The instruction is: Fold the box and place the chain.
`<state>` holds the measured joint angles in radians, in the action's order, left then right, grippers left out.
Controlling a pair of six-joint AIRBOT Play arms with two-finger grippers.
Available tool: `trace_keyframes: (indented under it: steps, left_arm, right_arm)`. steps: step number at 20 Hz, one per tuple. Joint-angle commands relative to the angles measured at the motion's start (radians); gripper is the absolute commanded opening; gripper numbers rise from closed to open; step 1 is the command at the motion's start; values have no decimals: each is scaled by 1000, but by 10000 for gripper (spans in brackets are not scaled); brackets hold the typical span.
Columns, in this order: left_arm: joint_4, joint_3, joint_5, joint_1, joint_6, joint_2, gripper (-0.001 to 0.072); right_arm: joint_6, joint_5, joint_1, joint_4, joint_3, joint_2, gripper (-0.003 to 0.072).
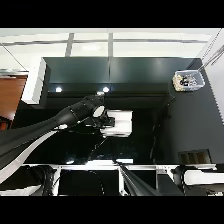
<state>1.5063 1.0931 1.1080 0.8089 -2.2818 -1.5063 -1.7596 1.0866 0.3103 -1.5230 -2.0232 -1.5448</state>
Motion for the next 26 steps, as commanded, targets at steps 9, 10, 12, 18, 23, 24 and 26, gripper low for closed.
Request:
trace_keyframes:
  steps: [9,10,12,18,23,24,26]
  left_arm:
    - [0,0,0,-1,0,0,29]
    - [0,0,0,-1,0,0,30]
    - [0,0,0,-1,0,0,30]
    - [0,0,0,-1,0,0,29]
    - [0,0,0,-1,0,0,30]
    - [0,0,0,-1,0,0,30]
    - [0,0,0,-1,0,0,29]
  right_arm:
    - [178,-40,0,296,-77,307,15]
    - [192,-17,0,328,-77,338,15]
    - [218,73,0,386,-77,390,15]
    - [315,424,-56,622,95,500,15]
    - [421,570,-227,703,359,562,15]
    - [435,578,-261,732,404,563,15]
    - [472,565,-319,797,491,563,15]
